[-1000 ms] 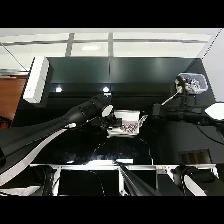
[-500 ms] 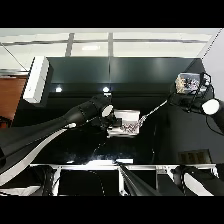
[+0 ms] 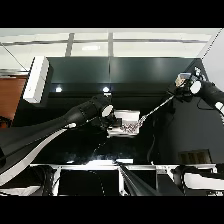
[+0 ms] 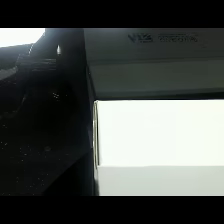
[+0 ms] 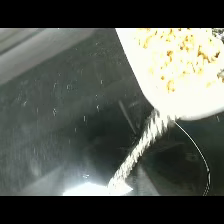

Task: Fold the box and place the chain.

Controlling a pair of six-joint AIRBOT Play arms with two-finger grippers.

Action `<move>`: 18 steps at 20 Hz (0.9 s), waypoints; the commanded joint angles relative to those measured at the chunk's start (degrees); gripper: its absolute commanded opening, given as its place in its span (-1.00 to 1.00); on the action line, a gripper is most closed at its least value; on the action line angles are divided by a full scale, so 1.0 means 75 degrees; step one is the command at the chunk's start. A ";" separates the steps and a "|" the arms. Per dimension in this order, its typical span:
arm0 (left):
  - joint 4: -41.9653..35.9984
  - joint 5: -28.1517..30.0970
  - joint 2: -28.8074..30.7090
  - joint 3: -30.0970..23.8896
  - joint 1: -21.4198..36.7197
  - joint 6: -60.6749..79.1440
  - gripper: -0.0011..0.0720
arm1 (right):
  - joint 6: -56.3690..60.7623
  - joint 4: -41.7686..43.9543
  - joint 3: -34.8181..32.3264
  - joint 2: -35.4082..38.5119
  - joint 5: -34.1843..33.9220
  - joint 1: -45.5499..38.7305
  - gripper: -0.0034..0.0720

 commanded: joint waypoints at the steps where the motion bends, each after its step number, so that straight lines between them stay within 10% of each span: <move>1: 0.0000 -0.0015 -0.0006 0.0000 0.0003 0.0000 -0.89 | 0.0358 -0.0376 0.0385 -0.0440 0.0207 -0.0003 0.21; 5: 0.0000 -0.0012 -0.0006 0.0000 0.0003 0.0000 -0.89 | 0.0414 -0.0600 0.0437 -0.0446 0.0679 -0.0026 -0.86; 11: -0.0003 -0.0015 -0.0006 0.0000 0.0003 0.0000 -0.89 | -0.2046 0.0227 0.0513 0.1017 0.1749 0.0274 -0.87; 18: -0.0003 -0.0012 -0.0006 0.0000 0.0003 0.0000 -0.89 | -0.3809 0.2646 0.0507 0.4226 0.4975 0.1075 -0.87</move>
